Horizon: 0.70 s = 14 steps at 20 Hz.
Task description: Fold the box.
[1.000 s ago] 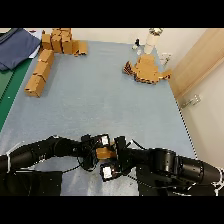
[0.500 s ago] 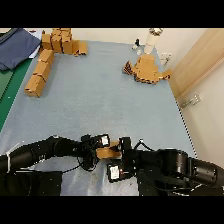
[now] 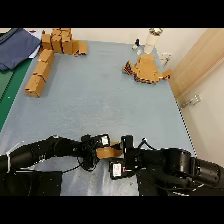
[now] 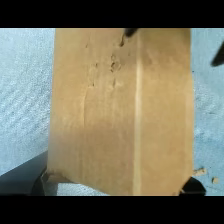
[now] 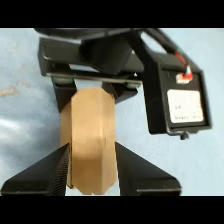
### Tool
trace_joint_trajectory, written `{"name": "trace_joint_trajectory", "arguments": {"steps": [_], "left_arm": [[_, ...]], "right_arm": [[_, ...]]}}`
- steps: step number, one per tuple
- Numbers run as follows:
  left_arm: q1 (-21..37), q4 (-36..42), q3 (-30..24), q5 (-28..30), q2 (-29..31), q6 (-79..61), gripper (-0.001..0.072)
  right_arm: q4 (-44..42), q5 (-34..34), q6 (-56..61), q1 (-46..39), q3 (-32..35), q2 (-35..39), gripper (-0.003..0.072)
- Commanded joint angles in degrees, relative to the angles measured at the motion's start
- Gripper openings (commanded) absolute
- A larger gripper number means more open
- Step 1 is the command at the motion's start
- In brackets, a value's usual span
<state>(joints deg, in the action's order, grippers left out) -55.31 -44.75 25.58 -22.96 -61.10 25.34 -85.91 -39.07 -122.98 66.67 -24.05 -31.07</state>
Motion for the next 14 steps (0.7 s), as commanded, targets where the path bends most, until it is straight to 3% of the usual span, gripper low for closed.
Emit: {"name": "trace_joint_trajectory", "arguments": {"steps": [1, 5, 7, 14], "left_arm": [[0.0, 0.0, 0.0, 0.0, 0.0, 0.0, 0.0532], [0.0, 0.0, 0.0, 0.0, 0.0, 0.0, 0.0531], [0.0, 0.0, 0.0, 0.0, 0.0, 0.0, 0.0531], [0.0, 0.0, 0.0, 0.0, 0.0, 0.0, 0.0531]], "right_arm": [[2.8, 2.1, 0.1, -0.3, 0.0, -2.4, 0.0443], [3.5, 3.9, 0.2, -0.3, 0.0, -4.3, 0.0432], [3.7, 4.2, 0.2, -0.3, 0.0, -4.7, 0.0354], [3.7, 4.1, 0.2, -0.3, 0.0, -4.7, 0.0347]]}}
